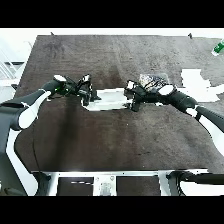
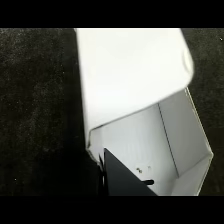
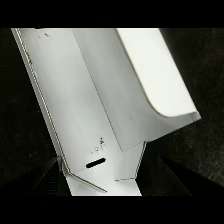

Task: Fold the box and place the chain.

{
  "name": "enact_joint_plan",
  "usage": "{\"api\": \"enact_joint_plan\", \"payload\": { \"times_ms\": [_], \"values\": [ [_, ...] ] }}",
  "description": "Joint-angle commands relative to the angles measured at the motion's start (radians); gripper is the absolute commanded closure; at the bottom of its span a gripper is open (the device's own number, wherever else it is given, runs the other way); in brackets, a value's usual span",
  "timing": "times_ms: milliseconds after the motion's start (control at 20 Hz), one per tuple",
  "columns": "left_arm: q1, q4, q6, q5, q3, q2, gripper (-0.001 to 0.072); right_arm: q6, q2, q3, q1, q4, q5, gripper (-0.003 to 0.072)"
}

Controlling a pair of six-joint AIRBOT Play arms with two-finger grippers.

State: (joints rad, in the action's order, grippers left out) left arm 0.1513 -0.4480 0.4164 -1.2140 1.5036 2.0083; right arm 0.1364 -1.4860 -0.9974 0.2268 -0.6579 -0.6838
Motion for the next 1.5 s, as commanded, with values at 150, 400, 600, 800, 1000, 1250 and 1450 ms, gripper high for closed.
{"api": "enact_joint_plan", "payload": {
  "times_ms": [150, 400, 600, 800, 1000, 1250, 1450],
  "values": [
    [0.000, 0.000, 0.000, 0.000, 0.000, 0.000, 0.0692, 0.059, -0.077, -0.080, -0.031, 0.029, -0.122, -0.0017],
    [0.000, 0.000, 0.003, 0.003, 0.000, 0.000, 0.0692, 0.060, -0.173, -0.177, -0.054, 0.029, -0.249, -0.0017],
    [0.000, 0.010, 0.003, 0.003, 0.000, 0.000, 0.0692, 0.081, -0.231, -0.224, -0.058, 0.020, -0.326, -0.0017],
    [0.000, 0.014, -0.001, -0.001, 0.000, 0.000, 0.0692, 0.112, -0.259, -0.230, -0.058, 0.015, -0.340, -0.0015],
    [0.000, 0.008, -0.027, -0.002, 0.010, -0.004, 0.0693, 0.138, -0.259, -0.232, -0.058, 0.011, -0.351, -0.0015],
    [0.000, 0.007, -0.026, -0.015, 0.010, -0.004, 0.0693, 0.206, -0.273, -0.233, -0.052, 0.015, -0.351, -0.0015],
    [0.000, 0.006, -0.026, -0.017, 0.010, -0.004, 0.0693, 0.206, -0.307, -0.257, -0.052, 0.023, -0.384, -0.0015]
  ]
}}
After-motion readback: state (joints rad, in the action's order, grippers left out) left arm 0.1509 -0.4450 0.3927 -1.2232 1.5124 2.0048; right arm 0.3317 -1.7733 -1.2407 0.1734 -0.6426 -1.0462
